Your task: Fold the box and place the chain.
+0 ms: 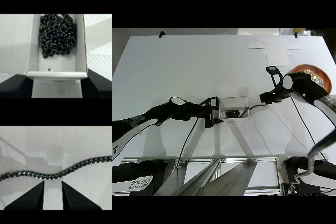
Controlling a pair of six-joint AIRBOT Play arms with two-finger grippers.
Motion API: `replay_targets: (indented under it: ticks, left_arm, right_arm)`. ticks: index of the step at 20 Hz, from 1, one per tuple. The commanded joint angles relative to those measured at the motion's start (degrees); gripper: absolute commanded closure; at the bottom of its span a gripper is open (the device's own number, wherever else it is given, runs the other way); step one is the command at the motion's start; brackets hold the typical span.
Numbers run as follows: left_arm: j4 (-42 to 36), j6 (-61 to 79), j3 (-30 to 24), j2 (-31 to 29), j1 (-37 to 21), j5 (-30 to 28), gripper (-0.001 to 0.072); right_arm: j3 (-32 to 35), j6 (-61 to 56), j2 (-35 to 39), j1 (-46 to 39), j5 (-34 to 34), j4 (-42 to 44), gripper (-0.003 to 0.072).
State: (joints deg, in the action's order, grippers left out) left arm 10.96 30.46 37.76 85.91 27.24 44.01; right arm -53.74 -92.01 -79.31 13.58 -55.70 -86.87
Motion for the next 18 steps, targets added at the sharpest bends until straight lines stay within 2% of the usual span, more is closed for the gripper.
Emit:
replay_targets:
  ticks: [1, 5, 6, 12, 13, 14, 18]
  left_arm:
    - [0.0, 0.0, 0.0, 0.0, 0.0, 0.0, 0.0695]
    - [0.0, 0.0, 0.0, 0.0, 0.0, 0.0, 0.0695]
    - [0.0, 0.0, 0.0, 0.0, 0.0, 0.0, 0.0695]
    - [0.0, 0.0, 0.0, 0.0, 0.0, 0.0, 0.0695]
    - [0.0, 0.0, 0.0, 0.0, 0.0, 0.0, 0.0695]
    - [0.0, 0.0, 0.0, 0.0, 0.0, 0.0, 0.0695]
    - [0.0, 0.0, 0.0, 0.0, 0.0, 0.0, 0.0695]
  right_arm:
    - [1.7, -3.8, 0.0, 0.0, 3.1, -0.5, 0.0469]
    - [2.0, -4.2, 0.0, 0.0, 3.7, -1.9, 0.0474]
    - [2.0, -4.2, 0.0, 0.0, 3.8, -1.9, 0.051]
    - [2.0, -4.2, -0.2, 0.0, 4.3, -1.9, 0.0506]
    - [2.0, -4.2, -0.5, 0.0, 4.3, -1.9, 0.046]
    - [2.0, -4.2, -1.0, 0.0, 4.1, -1.9, 0.0334]
    - [2.0, -4.2, -2.1, 0.0, 4.2, -1.9, 0.0329]
